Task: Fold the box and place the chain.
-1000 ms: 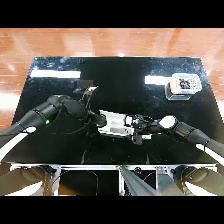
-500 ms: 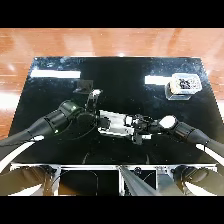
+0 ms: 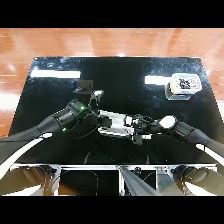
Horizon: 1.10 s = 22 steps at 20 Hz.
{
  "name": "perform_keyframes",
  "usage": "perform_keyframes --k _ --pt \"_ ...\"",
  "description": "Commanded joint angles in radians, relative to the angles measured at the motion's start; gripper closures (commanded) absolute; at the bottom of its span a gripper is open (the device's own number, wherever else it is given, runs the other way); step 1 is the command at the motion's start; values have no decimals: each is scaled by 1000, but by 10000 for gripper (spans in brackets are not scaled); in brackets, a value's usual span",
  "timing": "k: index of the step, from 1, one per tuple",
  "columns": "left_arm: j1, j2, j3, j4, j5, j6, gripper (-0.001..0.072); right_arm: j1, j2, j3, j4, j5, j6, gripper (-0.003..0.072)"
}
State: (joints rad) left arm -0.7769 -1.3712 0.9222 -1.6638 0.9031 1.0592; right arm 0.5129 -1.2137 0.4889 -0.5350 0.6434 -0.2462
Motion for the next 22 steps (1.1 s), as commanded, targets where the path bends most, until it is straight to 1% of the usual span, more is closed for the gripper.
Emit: perform_keyframes --k 1,2,4,9,21,22 --pt "-3 -57 74 33 129 -27 222 0 0 1 0 0 0 70" --pt "-5 -75 93 34 160 -27 235 0 0 1 0 0 0 70" --pt "-13 -95 110 38 169 -28 272 0 0 1 0 0 0 70" --pt "-29 -110 113 59 161 -43 277 0 0 1 0 0 0 70" --pt "-30 -118 113 50 140 -47 283 0 0 1 0 0 0 70" --pt "-29 -118 113 50 140 -47 344 0 0 1 0 0 0 70"
